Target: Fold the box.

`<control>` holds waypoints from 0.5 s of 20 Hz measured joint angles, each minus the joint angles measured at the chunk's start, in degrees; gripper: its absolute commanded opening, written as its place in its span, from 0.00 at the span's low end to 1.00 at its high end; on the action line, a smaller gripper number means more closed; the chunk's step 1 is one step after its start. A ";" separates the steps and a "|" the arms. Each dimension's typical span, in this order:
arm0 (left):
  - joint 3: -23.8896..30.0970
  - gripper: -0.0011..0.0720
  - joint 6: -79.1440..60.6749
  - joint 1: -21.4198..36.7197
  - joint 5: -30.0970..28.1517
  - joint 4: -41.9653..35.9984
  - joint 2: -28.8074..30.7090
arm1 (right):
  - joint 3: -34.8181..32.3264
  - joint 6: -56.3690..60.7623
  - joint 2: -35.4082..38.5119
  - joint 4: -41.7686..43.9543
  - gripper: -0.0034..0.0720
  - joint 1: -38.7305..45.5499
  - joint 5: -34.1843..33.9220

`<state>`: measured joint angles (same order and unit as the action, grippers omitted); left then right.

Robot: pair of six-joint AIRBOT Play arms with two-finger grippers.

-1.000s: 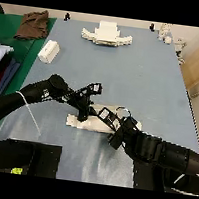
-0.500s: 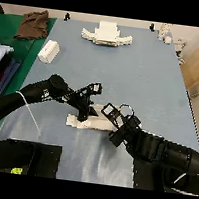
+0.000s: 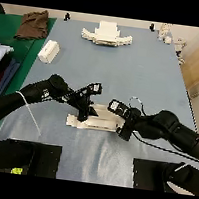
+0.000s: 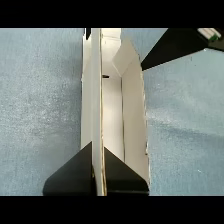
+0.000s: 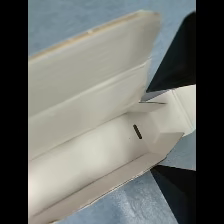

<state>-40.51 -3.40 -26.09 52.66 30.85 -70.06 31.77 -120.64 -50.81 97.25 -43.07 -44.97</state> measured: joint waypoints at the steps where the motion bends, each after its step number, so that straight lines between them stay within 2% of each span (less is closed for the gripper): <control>1: 0.00 0.04 0.00 0.00 0.00 0.00 0.00 | -0.42 -8.48 -0.26 5.79 1.00 2.91 0.28; 5: 0.00 0.04 0.00 0.00 0.00 0.00 0.00 | -1.46 -35.30 -3.17 23.34 1.00 12.59 -2.29; 10: 0.00 0.04 0.00 0.00 0.00 0.00 0.00 | -1.77 -47.84 -6.91 31.43 1.00 17.31 -3.74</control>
<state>-40.51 -3.40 -26.09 52.66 30.85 -70.06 30.00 -168.48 -57.71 128.68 -25.76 -48.71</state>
